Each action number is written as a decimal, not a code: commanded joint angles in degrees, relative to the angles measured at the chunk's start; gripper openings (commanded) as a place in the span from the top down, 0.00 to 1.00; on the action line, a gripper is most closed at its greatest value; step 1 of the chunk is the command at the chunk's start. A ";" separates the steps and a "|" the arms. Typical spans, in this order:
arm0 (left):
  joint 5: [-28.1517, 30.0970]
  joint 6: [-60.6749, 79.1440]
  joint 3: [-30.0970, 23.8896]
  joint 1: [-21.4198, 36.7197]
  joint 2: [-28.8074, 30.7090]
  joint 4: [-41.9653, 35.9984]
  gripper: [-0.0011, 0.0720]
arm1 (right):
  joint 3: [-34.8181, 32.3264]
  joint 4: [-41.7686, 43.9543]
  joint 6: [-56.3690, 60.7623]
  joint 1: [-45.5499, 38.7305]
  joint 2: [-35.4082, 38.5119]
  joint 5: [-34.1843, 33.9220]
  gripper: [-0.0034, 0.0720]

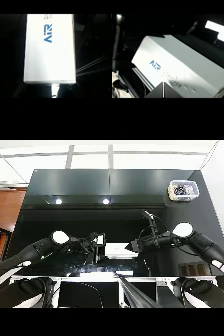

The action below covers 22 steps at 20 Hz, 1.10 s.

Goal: Fold the box and place the chain.

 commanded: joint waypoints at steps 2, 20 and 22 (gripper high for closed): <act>-0.04 0.02 0.04 -0.04 -0.02 0.02 0.47 | -1.16 -0.22 0.22 -0.02 -2.49 -1.64 0.93; -0.20 -0.02 0.13 0.94 2.27 3.06 0.48 | 5.60 -7.30 2.27 -11.78 6.54 10.49 0.93; -0.35 -2.03 0.13 1.88 3.74 3.65 0.48 | 6.12 -7.28 2.47 -18.51 11.26 11.72 0.93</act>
